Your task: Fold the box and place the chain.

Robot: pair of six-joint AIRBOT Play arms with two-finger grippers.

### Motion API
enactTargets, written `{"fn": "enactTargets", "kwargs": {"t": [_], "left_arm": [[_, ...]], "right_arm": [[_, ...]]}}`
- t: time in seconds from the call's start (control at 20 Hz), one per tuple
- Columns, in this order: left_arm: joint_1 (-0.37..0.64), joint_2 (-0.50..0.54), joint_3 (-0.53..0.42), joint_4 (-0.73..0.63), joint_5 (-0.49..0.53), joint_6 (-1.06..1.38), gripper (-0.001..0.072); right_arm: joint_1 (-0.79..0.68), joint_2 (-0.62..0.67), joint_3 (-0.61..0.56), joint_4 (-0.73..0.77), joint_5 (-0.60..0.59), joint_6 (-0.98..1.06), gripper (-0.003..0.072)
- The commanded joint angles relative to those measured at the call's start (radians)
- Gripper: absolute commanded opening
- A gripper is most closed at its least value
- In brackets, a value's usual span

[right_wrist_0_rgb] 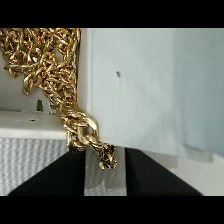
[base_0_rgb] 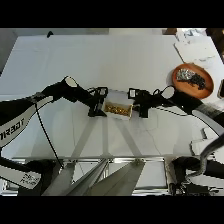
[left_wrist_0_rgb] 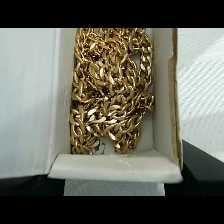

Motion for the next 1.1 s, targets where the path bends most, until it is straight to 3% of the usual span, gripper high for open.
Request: {"fn": "enactTargets", "kwargs": {"t": [0.0, 0.05, 0.25, 0.55, 0.9, 1.05], "left_arm": [[0.000, 0.001, 0.001, 0.000, 0.000, 0.000, 0.0092], [0.000, 0.001, 0.001, 0.000, 0.000, 0.000, 0.0092], [0.000, 0.001, 0.001, 0.000, 0.000, 0.000, 0.0092], [0.000, 0.001, 0.001, 0.000, 0.000, 0.000, 0.0092], [0.000, 0.001, 0.001, 0.000, 0.000, 0.000, 0.0092], [0.000, 0.001, 0.001, 0.000, 0.000, 0.000, 0.0092]], "right_arm": [[0.000, -0.032, 0.003, 0.005, 0.001, 0.002, 0.0118], [0.000, -0.039, 0.003, 0.004, 0.001, 0.008, 0.0005], [0.001, -0.025, 0.003, -0.037, 0.001, 0.090, 0.0010], [0.001, 0.079, 0.003, -0.296, 0.041, 0.392, 0.0009], [0.017, 0.243, 0.003, -0.304, 0.218, 0.494, 0.0009], [0.092, 0.299, 0.007, -0.299, 0.234, 0.557, 0.0009]]}}
